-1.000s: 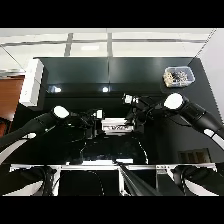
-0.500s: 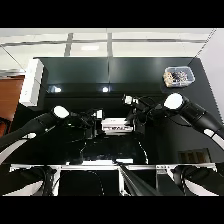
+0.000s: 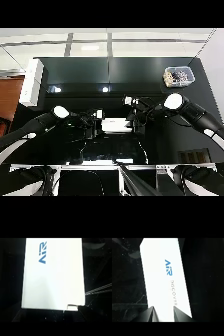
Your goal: Fold the box and place the chain.
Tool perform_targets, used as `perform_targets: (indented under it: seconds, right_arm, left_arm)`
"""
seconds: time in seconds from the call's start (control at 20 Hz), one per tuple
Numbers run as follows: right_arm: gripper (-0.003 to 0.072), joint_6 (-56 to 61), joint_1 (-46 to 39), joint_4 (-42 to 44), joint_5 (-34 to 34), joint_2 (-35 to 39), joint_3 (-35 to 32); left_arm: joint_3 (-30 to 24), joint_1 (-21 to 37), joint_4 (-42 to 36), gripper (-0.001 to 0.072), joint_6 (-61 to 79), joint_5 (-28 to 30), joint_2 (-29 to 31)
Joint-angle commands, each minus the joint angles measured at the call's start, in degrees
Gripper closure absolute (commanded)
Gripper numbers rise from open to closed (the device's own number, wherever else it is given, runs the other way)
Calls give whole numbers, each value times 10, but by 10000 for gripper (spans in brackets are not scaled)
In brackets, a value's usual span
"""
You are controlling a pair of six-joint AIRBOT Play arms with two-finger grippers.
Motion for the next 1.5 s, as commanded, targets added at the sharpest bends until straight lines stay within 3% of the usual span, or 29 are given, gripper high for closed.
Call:
perform_targets:
  seconds: [0.0, 0.05, 0.1, 1.05, 1.2, 1.35, 1.4, 1.45]
  right_arm:
    - [383, 0, 0, 1, -2, 0, 0]
    - [404, 0, 0, 1, -2, 0, 0]
    - [498, 0, 0, 0, -2, 0, 0]
    - [480, 49, 0, -12, 0, -7, -8]
    - [480, 168, -3, -13, 18, 11, 12]
    - [493, 306, -37, -8, 80, 50, 25]
    - [544, 367, -50, -8, 92, 57, 25]
    - [676, 420, -59, -8, 102, 58, 25]
  left_arm:
    - [0, 0, 0, 349, 1, 0, 0]
    - [0, 0, 0, 349, 1, 0, 0]
    - [0, 0, 0, 349, 1, 0, 0]
    - [0, 0, 0, 349, 1, 0, 0]
    - [0, 0, 0, 349, 1, 0, 0]
    - [0, 0, 0, 349, 1, 0, 0]
    - [0, 0, 0, 349, 1, 0, 0]
    - [0, 0, 0, 349, 1, 0, 0]
